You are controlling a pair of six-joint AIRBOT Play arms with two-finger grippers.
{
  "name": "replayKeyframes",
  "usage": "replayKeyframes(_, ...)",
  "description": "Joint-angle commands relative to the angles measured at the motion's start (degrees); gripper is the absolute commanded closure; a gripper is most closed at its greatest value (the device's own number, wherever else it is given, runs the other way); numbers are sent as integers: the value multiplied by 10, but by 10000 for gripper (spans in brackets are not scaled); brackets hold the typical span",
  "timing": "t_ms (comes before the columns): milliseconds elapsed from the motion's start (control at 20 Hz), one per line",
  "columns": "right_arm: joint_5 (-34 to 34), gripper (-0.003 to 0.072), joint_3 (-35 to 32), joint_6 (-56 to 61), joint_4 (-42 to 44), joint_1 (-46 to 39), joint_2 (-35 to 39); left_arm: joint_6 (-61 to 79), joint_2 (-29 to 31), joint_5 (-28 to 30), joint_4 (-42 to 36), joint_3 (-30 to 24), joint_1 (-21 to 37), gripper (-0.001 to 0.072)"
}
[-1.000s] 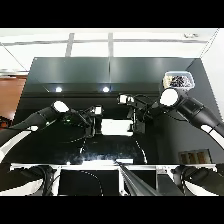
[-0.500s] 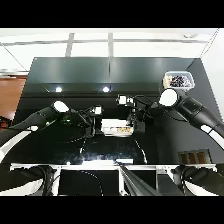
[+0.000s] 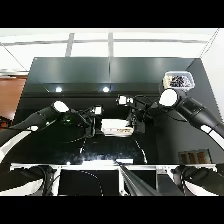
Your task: Fold the box and place the chain.
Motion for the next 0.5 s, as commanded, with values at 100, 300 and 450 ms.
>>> replayKeyframes(100, 3, 393, -11, 0, 0, 0, 0, 0, 0, 0, 0, 0, 0, 217)
replayKeyframes(300, 3, 393, -11, 0, 0, 0, -1, 0, 0, 0, 0, 0, 0, 218)
replayKeyframes(450, 0, 391, -11, 0, 1, 0, -1, 0, 0, 0, 0, 0, 0, 217)
